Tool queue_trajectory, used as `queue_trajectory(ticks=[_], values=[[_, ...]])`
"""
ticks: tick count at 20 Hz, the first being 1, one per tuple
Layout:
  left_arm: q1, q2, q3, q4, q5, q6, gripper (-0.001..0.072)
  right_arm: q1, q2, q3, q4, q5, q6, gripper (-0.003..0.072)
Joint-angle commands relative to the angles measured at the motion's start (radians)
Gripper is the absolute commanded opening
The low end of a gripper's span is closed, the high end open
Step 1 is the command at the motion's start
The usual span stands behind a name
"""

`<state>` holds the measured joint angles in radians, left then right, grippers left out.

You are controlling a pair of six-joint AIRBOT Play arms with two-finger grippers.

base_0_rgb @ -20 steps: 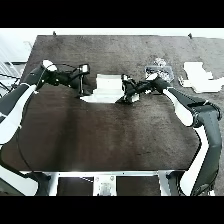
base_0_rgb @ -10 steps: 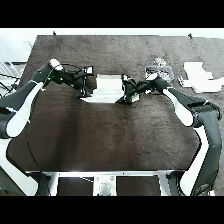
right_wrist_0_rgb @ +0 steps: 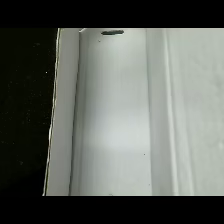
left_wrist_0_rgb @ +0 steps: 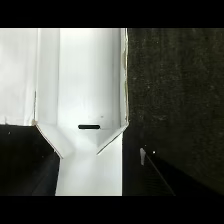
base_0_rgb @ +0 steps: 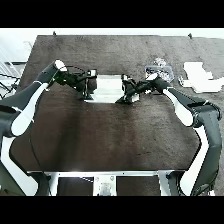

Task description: Fold the box and place the chain.

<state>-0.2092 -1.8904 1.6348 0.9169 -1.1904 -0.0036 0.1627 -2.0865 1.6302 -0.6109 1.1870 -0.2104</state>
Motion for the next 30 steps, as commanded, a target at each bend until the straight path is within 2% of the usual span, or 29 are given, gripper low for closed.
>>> queue_trajectory(ticks=[1, 4, 7, 9, 10, 22, 23, 24, 30], values=[[-0.008, -0.014, 0.001, 0.009, 0.029, -0.022, 0.0571, 0.000, -0.001, 0.000, 0.000, 0.000, 0.000, 0.0506], [-0.008, -0.014, 0.001, -0.011, 0.033, -0.022, 0.0571, 0.000, -0.001, 0.000, 0.000, 0.000, 0.000, 0.0505], [-0.008, -0.014, 0.001, -0.011, 0.079, -0.040, 0.0570, 0.000, -0.001, 0.000, 0.000, 0.000, 0.000, 0.0505], [-0.008, -0.014, 0.001, -0.011, 0.081, -0.042, 0.0569, 0.000, -0.001, 0.000, 0.000, 0.000, 0.000, 0.0506], [-0.008, -0.014, 0.001, -0.011, 0.079, -0.042, 0.0527, 0.000, -0.001, 0.000, 0.000, 0.000, 0.000, 0.0505], [-0.017, -0.014, -0.004, -0.031, 0.064, -0.005, 0.0529, 0.000, -0.001, 0.000, 0.000, 0.000, 0.000, 0.0505], [-0.022, -0.014, -0.004, -0.031, 0.065, 0.005, 0.0502, 0.000, -0.001, 0.000, 0.000, 0.000, 0.000, 0.0506], [-0.029, -0.014, -0.004, -0.031, 0.072, 0.007, 0.0374, 0.000, -0.001, 0.000, 0.000, 0.000, 0.000, 0.0506], [-0.034, -0.014, -0.004, -0.037, 0.091, 0.008, 0.0367, 0.000, -0.001, 0.000, 0.000, 0.000, 0.000, 0.0505]])
